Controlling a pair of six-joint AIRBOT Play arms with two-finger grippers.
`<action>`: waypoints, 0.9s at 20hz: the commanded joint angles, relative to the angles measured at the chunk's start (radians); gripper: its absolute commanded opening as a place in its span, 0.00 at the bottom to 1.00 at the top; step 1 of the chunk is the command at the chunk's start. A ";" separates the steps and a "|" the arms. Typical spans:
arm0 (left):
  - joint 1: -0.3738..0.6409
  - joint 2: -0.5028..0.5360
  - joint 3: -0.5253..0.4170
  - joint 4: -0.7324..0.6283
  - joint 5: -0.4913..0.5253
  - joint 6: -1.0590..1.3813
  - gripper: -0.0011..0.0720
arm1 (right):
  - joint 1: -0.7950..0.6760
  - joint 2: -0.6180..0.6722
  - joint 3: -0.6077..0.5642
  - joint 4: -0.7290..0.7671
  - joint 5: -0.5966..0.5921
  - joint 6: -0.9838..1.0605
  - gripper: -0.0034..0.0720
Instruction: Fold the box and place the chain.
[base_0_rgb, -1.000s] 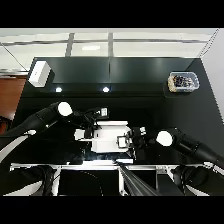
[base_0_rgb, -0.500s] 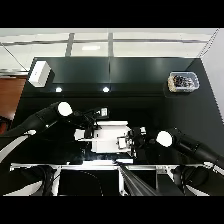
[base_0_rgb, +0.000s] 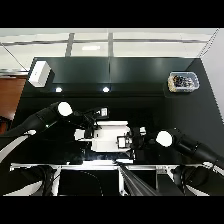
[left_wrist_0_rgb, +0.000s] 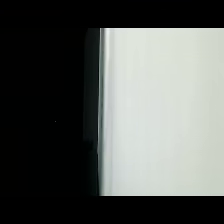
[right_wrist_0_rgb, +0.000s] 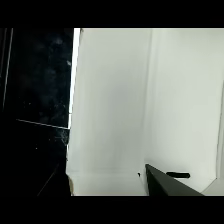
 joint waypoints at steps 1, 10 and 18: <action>0.000 -0.001 0.001 0.000 0.001 0.000 0.05 | 0.017 -0.008 -0.001 0.029 -0.054 0.005 0.86; 0.000 -0.001 0.001 0.000 0.000 0.000 0.05 | 0.044 -0.014 -0.013 0.008 -0.137 0.063 0.86; 0.000 -0.001 0.001 0.000 0.000 0.000 0.05 | -0.060 0.082 0.012 -0.053 -0.113 0.160 0.86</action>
